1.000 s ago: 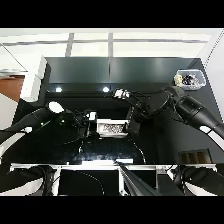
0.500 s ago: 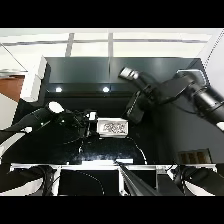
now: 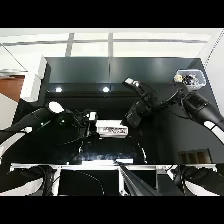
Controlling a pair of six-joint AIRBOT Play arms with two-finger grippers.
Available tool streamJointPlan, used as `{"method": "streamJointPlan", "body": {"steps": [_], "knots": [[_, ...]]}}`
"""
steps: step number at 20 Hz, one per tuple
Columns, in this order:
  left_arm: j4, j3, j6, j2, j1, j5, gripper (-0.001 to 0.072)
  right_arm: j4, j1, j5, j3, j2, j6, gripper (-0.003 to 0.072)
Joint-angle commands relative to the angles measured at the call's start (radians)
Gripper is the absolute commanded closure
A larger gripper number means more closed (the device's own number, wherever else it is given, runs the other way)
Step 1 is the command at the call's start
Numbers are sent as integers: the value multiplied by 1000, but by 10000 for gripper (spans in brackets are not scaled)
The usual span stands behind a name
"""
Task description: Fold the box and place the chain.
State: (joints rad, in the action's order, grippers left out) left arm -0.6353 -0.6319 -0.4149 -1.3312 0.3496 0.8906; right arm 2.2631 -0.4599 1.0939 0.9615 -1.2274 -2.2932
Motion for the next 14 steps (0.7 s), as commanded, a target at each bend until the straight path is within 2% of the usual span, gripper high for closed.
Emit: {"method": "streamJointPlan", "body": {"steps": [1, 7, 11, 14], "knots": [[0, -1, 0, -1, -1, 0, 313, -10, -32, -12, -21, -8, -121, -12], [0, -1, 0, -1, -1, 0, 313, -40, -58, 44, -20, -8, -146, -12], [0, -1, 0, -1, -1, 0, 313, -143, -102, -29, -21, -8, -98, -11], [0, -1, 0, -1, -1, 0, 313, -151, -119, -68, -21, -9, -96, -10]]}}
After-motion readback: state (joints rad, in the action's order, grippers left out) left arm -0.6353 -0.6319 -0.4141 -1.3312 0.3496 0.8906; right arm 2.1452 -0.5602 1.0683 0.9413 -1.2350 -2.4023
